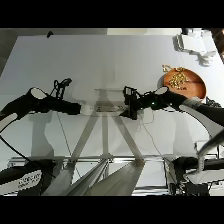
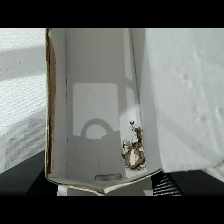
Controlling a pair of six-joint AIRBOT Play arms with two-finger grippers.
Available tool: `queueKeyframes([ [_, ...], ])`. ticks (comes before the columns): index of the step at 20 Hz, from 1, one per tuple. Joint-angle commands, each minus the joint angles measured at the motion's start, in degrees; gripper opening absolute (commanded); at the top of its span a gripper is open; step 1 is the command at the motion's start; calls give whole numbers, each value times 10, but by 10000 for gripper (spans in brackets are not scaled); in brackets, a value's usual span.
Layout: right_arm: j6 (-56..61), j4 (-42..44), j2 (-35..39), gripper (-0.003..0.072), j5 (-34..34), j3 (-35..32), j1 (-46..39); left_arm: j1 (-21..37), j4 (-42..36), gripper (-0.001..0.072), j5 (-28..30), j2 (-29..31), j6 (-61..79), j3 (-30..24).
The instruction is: Fold the box and place the chain.
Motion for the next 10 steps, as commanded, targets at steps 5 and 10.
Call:
queueKeyframes([
  [5,0,0,0,538,0,0,0,-30,-66,7,22,26,-35,-1],
  [10,0,0,0,538,0,0,0,-30,-113,224,3,38,-34,-2],
])
